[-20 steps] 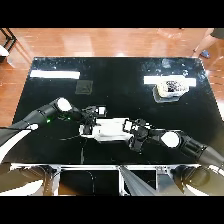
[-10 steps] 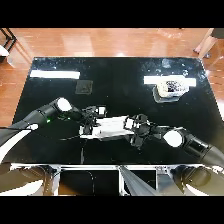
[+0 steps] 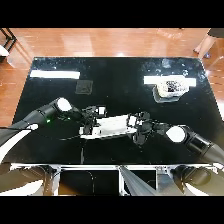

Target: Fold the box and place the chain.

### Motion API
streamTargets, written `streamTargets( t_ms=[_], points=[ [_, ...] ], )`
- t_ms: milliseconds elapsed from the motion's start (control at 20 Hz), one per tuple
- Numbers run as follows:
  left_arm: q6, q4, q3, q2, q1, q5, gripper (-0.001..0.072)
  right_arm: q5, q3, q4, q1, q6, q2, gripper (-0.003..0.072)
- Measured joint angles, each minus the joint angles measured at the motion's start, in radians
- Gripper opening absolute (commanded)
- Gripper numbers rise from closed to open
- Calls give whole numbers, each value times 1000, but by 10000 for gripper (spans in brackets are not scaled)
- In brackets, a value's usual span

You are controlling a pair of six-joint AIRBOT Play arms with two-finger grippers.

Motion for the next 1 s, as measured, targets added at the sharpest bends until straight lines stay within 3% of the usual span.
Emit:
streamTargets(
  t_ms=[500, 1000],
  points=[
    [0, 0, 0, 0, 0, 0, 17, 139, 68, 192, -113, -232, -97, 701],
    [-10, 26, 1, 0, 0, -2, 18, 251, 78, 371, -134, -424, -191, 700]
  ],
)
